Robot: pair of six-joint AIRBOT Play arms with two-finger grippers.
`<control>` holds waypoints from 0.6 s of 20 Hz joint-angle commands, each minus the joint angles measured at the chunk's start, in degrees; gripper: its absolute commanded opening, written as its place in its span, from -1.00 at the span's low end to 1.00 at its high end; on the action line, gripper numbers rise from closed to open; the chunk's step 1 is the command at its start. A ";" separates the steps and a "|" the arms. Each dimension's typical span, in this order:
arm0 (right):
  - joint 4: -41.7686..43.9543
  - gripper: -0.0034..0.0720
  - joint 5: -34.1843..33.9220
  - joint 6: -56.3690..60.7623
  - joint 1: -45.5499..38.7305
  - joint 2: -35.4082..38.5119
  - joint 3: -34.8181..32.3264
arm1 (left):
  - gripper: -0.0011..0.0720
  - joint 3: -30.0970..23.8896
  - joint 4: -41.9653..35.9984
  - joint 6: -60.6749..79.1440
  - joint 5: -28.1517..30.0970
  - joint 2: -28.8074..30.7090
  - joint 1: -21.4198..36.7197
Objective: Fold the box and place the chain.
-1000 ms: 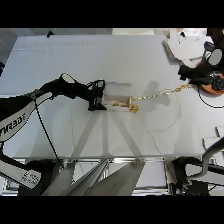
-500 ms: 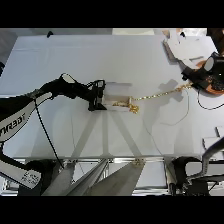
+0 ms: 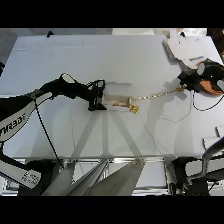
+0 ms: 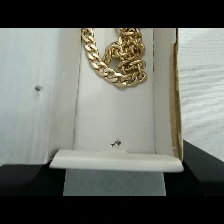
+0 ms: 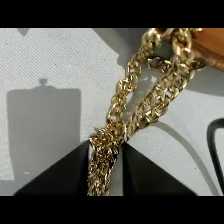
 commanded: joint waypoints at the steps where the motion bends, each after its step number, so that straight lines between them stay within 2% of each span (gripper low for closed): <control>1: 0.44 -0.84 -1.25 -0.46 -0.02 -0.50 -0.02 | 0.16 -0.02 0.02 0.00 0.00 0.02 0.00; 3: 0.46 -0.88 -1.20 -2.36 0.00 -0.48 -0.02 | 0.16 -0.02 0.02 0.02 0.00 0.02 0.00; 6: 0.87 -0.88 0.74 -12.04 0.44 0.46 0.02 | 0.16 -0.02 0.02 0.02 0.00 0.02 0.00; 12: 0.79 -0.89 6.99 -27.76 4.00 7.82 0.02 | 0.16 -0.02 0.02 0.02 0.00 0.02 0.00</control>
